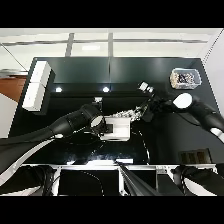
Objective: Fold the box and place the chain.
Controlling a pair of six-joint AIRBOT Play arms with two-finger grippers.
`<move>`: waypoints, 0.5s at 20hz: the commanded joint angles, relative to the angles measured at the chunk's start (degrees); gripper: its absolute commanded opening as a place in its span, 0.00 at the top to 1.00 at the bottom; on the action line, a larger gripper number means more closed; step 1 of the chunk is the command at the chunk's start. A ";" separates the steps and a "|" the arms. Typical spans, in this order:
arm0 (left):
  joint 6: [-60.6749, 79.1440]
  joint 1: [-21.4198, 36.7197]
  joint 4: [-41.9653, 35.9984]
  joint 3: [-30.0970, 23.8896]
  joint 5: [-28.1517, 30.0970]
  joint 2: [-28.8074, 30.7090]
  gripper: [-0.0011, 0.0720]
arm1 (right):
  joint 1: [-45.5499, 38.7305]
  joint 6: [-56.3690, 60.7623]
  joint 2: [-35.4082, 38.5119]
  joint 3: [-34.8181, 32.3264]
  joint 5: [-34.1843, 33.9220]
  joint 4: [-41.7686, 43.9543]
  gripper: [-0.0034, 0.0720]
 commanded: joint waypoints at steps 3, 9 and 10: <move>0.02 0.00 0.00 0.00 0.00 -0.02 0.94 | -4.00 10.12 14.58 7.89 15.96 -3.80 0.90; 0.02 0.00 0.00 0.00 0.00 -0.02 0.94 | -4.09 18.58 23.17 18.43 32.33 1.16 0.90; 0.02 0.00 0.00 0.00 0.00 -0.02 0.94 | -4.09 19.71 23.69 20.46 33.62 1.75 0.90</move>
